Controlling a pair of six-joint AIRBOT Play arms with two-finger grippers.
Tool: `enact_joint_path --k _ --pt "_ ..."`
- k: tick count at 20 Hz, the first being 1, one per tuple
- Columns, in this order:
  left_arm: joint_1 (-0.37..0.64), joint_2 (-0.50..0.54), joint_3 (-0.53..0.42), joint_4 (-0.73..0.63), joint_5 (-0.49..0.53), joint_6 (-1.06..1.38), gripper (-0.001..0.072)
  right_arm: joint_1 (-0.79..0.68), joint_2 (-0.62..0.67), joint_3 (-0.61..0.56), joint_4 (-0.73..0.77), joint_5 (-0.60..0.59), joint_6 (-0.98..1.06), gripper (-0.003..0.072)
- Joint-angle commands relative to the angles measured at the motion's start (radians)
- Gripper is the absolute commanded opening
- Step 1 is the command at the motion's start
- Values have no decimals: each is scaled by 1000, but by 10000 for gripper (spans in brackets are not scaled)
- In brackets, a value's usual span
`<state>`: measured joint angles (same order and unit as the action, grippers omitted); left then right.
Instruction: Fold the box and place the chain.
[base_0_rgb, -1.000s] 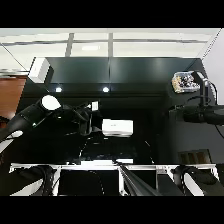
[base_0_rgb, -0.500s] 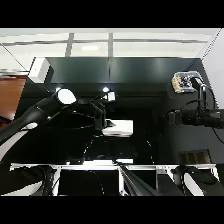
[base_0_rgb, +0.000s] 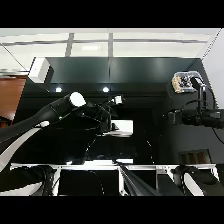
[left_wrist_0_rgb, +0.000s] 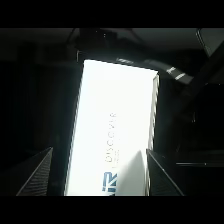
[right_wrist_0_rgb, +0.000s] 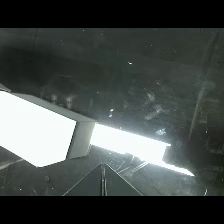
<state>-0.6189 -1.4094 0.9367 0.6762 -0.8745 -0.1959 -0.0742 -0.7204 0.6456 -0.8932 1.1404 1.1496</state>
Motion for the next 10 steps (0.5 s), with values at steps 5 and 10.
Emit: enact_joint_path --k 5,10 --pt "-19 -9 1 61 -47 -2 713 0 1 -1 1 -1 0 15" --pt "-68 -10 1 93 -37 2 713 0 1 -1 1 -1 0 15"
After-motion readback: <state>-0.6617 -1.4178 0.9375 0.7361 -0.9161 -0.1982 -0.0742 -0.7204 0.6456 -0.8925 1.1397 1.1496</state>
